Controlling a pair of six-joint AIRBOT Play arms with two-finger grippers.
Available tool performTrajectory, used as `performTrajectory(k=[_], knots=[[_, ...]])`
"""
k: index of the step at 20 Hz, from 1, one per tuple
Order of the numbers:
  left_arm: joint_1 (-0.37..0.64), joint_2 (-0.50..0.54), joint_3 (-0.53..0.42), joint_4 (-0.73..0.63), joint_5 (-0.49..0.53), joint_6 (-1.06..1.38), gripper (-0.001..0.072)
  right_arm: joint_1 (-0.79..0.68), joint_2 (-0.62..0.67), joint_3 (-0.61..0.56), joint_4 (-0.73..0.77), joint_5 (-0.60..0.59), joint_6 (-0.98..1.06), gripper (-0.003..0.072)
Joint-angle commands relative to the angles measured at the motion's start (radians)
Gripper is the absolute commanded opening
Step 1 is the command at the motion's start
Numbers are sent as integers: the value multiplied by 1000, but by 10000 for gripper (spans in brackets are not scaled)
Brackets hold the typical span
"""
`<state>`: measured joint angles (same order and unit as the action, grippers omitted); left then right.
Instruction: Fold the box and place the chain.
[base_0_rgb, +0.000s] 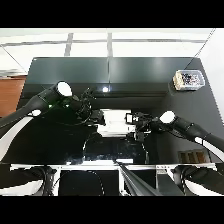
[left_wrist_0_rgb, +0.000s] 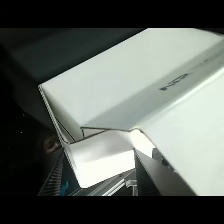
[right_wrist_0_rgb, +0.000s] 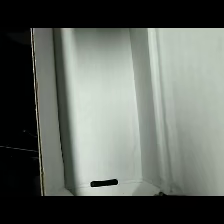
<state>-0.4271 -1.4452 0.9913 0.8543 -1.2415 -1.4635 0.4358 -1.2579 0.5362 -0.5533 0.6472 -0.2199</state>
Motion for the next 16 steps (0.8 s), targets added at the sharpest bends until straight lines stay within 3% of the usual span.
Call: performTrajectory(k=[1, 11, 16], knots=[[-43, 0, 5, 61, 7, -84, 495, 1, 0, 0, 1, 0, 0, 190], [-127, 0, 5, 123, 90, -229, 495, 1, 0, 0, 1, 0, 0, 190], [-153, 0, 28, 242, 108, -329, 495, 1, 0, 0, 1, 0, 0, 189]])
